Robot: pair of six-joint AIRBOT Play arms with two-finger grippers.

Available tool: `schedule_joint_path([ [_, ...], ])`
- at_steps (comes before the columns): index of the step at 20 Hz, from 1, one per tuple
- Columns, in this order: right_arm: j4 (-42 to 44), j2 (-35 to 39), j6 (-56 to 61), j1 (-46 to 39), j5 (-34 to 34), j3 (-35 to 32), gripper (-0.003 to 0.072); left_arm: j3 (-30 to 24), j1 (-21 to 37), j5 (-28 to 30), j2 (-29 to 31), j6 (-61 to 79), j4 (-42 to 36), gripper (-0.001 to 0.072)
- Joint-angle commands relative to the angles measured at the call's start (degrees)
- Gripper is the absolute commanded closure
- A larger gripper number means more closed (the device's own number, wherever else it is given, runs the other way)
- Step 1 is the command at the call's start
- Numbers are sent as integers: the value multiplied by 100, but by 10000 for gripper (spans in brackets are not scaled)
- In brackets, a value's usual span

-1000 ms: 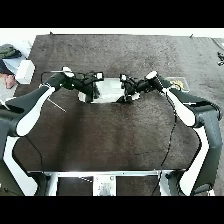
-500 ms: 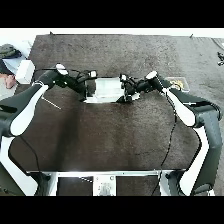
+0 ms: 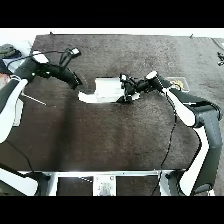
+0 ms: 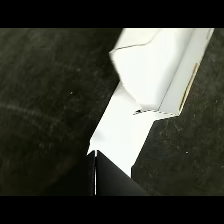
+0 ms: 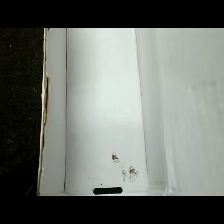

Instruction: Fold the box and place the chain.

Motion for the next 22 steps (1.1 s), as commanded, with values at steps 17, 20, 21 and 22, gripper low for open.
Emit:
schedule_joint_path([
  [17, 2, 4, 0, -4, 0, 4, 521, -2120, 911, 634, 109, -2273, -1268, 698],
  [20, 2, 4, 0, -4, 0, 4, 521, -2170, 909, 702, 33, -2426, -1528, 698],
  [21, 2, 4, 0, -2, 0, 4, 521, -2170, 909, 695, -11, -2424, -1679, 698],
  [22, 2, 4, 0, -4, 0, 4, 521, -2170, 879, 699, -55, -2422, -1871, 698],
])
